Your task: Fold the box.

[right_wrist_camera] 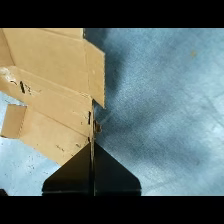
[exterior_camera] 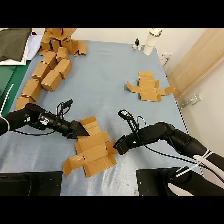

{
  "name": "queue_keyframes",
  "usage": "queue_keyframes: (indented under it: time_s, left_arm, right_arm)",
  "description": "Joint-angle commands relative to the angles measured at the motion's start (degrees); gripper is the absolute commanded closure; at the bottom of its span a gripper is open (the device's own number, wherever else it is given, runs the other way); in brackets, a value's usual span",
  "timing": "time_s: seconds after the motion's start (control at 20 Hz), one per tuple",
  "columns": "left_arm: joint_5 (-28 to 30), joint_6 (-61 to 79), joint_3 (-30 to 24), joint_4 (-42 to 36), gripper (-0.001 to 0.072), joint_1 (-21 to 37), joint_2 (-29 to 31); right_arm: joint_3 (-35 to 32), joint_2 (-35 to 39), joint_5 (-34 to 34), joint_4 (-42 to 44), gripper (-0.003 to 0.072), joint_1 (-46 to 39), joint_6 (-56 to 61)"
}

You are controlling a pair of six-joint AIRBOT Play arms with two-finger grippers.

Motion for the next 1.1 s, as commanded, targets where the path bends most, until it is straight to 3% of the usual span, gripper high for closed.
queue_keyframes:
  time_s: [0.0, 0.05, 0.15, 0.25, 0.35, 0.5, 0.55, 0.6, 0.65, 0.75, 0.9, 1.05]
  left_arm:
    - [1.42, 1.57, -0.11, -1.03, 0.0413, -0.09, -0.02]
    - [1.36, 2.10, -0.11, -1.03, 0.0449, -0.09, -0.02]
    - [1.33, 2.36, -0.11, -0.79, 0.0450, -0.09, -0.02]
    - [1.36, 3.61, -0.11, -0.83, 0.0587, -0.09, -0.02]
    - [1.29, 4.63, -0.11, -0.79, 0.0670, -0.09, -0.02]
    - [1.14, 6.86, -0.02, -0.72, 0.0697, -0.09, -0.02]
    - [1.20, 7.48, 0.00, -0.87, 0.0697, -0.09, -0.02]
    - [0.70, 9.03, 0.22, -1.31, 0.0698, -0.11, -0.02]
    - [-0.92, 11.65, 0.90, -2.01, 0.0699, -0.55, 0.09]
    - [0.52, 13.57, 2.89, -1.60, 0.0701, -3.69, 2.01]
    - [11.78, 18.38, 4.24, -1.64, 0.0699, -11.67, 8.22]
    - [19.61, 29.68, 4.26, -7.26, 0.0699, -17.81, 12.85]
  right_arm:
    - [-0.02, 0.04, -0.02, 0.00, 0.0683, 0.04, 0.02]
    - [-0.02, 0.04, -0.02, 0.00, 0.0683, 0.04, 0.02]
    - [-0.02, 0.04, -0.02, -0.02, 0.0683, 0.04, 0.02]
    - [-0.02, 0.04, -0.02, -0.02, 0.0683, 0.04, 0.02]
    - [-0.02, 0.04, -0.02, -0.02, 0.0683, 0.04, 0.02]
    - [-0.02, 0.04, -0.02, -0.02, 0.0675, 0.04, 0.24]
    - [0.00, 0.04, 0.00, -0.04, 0.0531, 0.02, 0.28]
    - [0.20, 0.07, -0.20, -0.55, 0.0302, -0.17, 0.79]
    - [1.09, 0.13, -1.11, -2.64, 0.0240, -1.01, 2.97]
    - [6.10, 0.20, -5.97, -12.15, 0.0240, -4.70, 12.11]
    - [16.02, 0.66, -15.72, -25.07, 0.0241, -10.51, 21.70]
    - [23.47, 2.19, -21.35, -27.02, 0.0255, -14.36, 24.30]
